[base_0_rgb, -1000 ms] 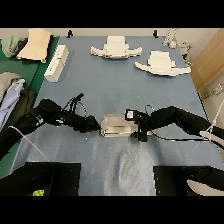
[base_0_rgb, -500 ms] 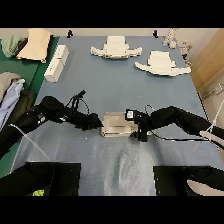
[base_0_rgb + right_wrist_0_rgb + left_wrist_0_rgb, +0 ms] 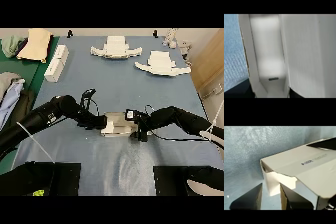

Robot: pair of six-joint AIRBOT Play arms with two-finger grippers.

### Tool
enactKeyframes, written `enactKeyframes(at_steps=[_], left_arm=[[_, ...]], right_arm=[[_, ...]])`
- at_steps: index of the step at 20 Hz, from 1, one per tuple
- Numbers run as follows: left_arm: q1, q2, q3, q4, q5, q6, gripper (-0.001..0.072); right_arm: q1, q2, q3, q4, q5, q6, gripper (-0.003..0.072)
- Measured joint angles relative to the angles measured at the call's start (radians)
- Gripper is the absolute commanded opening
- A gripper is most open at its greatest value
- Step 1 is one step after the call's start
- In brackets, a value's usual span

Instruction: Fold the box.

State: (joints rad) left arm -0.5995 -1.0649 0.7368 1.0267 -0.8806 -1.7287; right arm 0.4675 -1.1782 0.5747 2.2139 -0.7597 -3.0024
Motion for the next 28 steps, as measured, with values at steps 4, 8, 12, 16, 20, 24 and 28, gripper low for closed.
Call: enactKeyframes(at_steps=[4, 8, 12, 16, 20, 24, 28], left_arm=[[-0.075, -0.053, 0.051, 0.064, 0.012, -0.099, 0.0331], [-0.129, -0.096, 0.087, 0.150, -0.010, -0.243, 0.0330], [-0.167, -0.113, 0.107, 0.225, -0.035, -0.369, 0.0330], [-0.222, -0.150, 0.161, 0.330, -0.082, -0.485, 0.0330], [-0.269, -0.210, 0.223, 0.404, -0.139, -0.547, 0.0330], [-0.303, -0.268, 0.278, 0.463, -0.185, -0.592, 0.0330], [-0.319, -0.308, 0.310, 0.504, -0.217, -0.616, 0.0329]], right_arm=[[0.000, 0.000, 0.000, 0.000, 0.000, 0.000, 0.0453], [0.000, 0.000, 0.000, 0.000, 0.000, -0.001, 0.0453], [0.000, 0.000, 0.000, 0.000, 0.000, -0.001, 0.0453], [0.000, 0.000, 0.000, 0.000, 0.000, 0.000, 0.0453], [0.000, 0.000, 0.000, 0.000, 0.000, 0.000, 0.0453], [0.000, 0.000, 0.000, 0.000, 0.000, 0.000, 0.0453], [0.000, 0.000, 0.000, 0.000, -0.001, 0.001, 0.0453]])
